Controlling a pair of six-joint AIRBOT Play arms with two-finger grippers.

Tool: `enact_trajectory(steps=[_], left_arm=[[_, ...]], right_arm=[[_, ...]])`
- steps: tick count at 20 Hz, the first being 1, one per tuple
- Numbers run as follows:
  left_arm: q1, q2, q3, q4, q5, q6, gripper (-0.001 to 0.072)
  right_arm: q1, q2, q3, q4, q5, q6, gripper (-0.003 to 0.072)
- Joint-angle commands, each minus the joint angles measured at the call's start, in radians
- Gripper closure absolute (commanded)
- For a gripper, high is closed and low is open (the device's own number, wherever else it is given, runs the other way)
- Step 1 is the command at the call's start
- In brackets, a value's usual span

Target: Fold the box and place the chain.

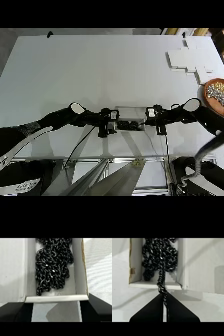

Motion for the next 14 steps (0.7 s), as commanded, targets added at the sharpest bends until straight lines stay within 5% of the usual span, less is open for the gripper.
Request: enact_trajectory(steps=[1,6,11,14], left_arm=[[0.0,0.0,0.0,0.0,0.0,0.0,0.0617],[0.0,0.0,0.0,0.0,0.0,0.0,0.0617],[0.0,0.0,0.0,0.0,0.0,0.0,0.0617],[0.0,0.001,0.0,0.0,0.0,0.0,0.0617]], right_arm=[[0.001,0.013,-0.001,-0.03,0.039,0.103,0.0668],[0.001,0.187,-0.001,-0.076,0.038,0.253,0.0668],[0.051,0.292,-0.001,0.296,0.087,0.283,0.0668],[0.177,0.285,-0.001,0.374,-0.032,0.283,0.0668]])
